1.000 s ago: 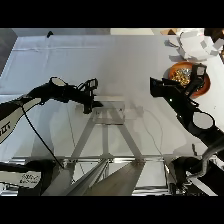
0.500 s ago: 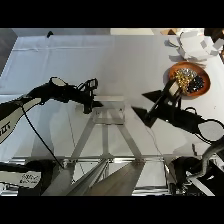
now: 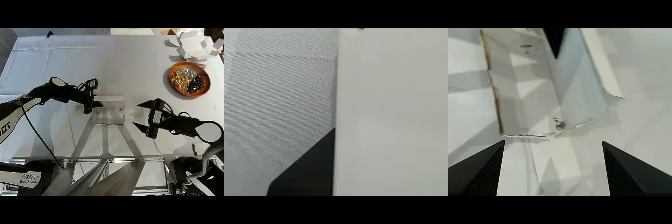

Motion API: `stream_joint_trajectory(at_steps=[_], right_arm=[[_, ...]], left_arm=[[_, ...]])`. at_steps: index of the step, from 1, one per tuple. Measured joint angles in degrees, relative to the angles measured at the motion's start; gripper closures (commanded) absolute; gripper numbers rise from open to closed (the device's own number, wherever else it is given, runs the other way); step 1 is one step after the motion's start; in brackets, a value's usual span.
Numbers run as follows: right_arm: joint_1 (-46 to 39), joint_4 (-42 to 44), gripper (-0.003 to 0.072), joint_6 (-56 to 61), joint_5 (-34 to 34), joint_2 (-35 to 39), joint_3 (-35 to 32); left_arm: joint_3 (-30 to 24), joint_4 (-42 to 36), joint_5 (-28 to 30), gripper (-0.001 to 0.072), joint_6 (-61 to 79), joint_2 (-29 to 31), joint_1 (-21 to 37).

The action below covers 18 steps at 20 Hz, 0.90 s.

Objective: Fold the box and place the chain.

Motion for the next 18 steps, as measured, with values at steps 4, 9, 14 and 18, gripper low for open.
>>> stream_joint_trajectory(at_steps=[4, 9, 14, 18], right_arm=[[0.0, 10.7, -0.0012, -14.1, -1.5, -3.0, -4.0], [0.0, 24.9, -0.0012, -22.0, -4.0, -10.3, -7.0], [0.0, 31.9, -0.0012, -29.4, -5.0, -18.7, -7.6], [0.0, 38.0, -0.0012, -33.4, -5.5, -24.5, -7.7]], left_arm=[[0.0, 0.0, 0.0, 0.0699, 0.0, 0.0, 0.0], [0.0, 0.0, 0.0, 0.0699, 0.0, 0.0, 0.0], [0.0, 0.0, 0.0, 0.0699, 0.0, 0.0, 0.0], [0.0, 0.0, 0.0, 0.0699, 0.0, 0.0, 0.0]])
